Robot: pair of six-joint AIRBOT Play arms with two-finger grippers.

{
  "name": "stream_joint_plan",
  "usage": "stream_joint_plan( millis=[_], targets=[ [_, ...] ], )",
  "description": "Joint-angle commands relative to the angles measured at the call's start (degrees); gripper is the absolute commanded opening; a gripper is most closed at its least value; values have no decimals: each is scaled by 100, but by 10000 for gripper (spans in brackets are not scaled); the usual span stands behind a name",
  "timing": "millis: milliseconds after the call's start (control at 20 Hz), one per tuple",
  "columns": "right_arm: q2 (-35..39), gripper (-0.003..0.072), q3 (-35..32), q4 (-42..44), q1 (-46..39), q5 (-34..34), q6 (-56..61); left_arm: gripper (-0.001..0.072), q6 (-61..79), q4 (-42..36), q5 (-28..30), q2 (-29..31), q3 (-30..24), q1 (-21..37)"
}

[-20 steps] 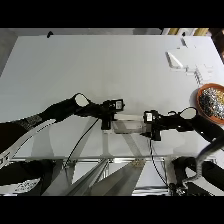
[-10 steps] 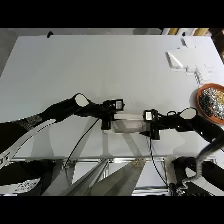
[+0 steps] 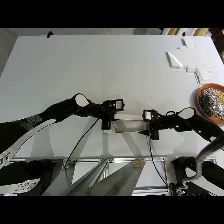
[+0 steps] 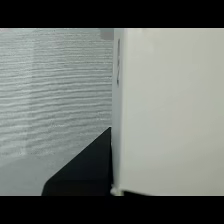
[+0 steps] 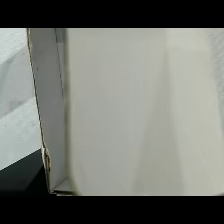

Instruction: Fold the box and place the chain.

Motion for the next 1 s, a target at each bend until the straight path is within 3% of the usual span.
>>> stream_joint_plan(
  millis=[0, 50, 950],
  targets=[
    [-26, 417, -4, -20, 2, -15, 9, 10, 2, 0, 4, -2, 2, 0],
    [-26, 393, -4, -20, 2, -15, 9, 10, 2, 0, 4, -2, 2, 0],
    [-24, 397, -2, -13, 4, -11, 11, 10, 2, 2, 4, -2, 2, 0]
  ],
)
